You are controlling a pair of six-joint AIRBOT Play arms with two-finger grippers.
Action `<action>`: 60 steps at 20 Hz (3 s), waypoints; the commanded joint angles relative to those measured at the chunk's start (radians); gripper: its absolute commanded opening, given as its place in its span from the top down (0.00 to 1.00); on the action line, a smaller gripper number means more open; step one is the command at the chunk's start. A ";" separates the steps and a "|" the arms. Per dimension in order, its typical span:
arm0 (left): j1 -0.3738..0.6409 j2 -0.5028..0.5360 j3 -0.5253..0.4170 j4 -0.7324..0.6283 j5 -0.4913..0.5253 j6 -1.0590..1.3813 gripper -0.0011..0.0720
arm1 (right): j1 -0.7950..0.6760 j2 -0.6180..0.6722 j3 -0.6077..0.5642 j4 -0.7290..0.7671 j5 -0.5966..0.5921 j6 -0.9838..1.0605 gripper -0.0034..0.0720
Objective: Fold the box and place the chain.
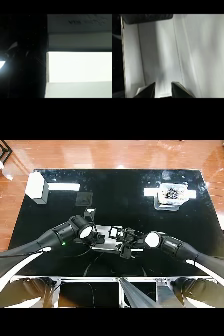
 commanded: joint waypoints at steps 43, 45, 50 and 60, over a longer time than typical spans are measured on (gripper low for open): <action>0.000 -0.001 -0.001 -0.001 -0.012 0.003 0.95 | -0.447 0.351 0.026 -0.080 0.574 0.757 0.93; 0.000 -0.001 -0.001 -0.001 -0.013 0.003 0.96 | -0.591 0.355 0.014 -0.244 0.689 0.957 0.92; 0.000 -0.001 -0.001 -0.002 -0.016 0.002 0.96 | -0.796 0.347 -0.156 -0.306 0.590 1.229 0.93; 0.000 -0.001 -0.001 -0.001 -0.015 0.002 0.96 | -0.593 0.110 -0.245 0.057 0.371 1.158 0.93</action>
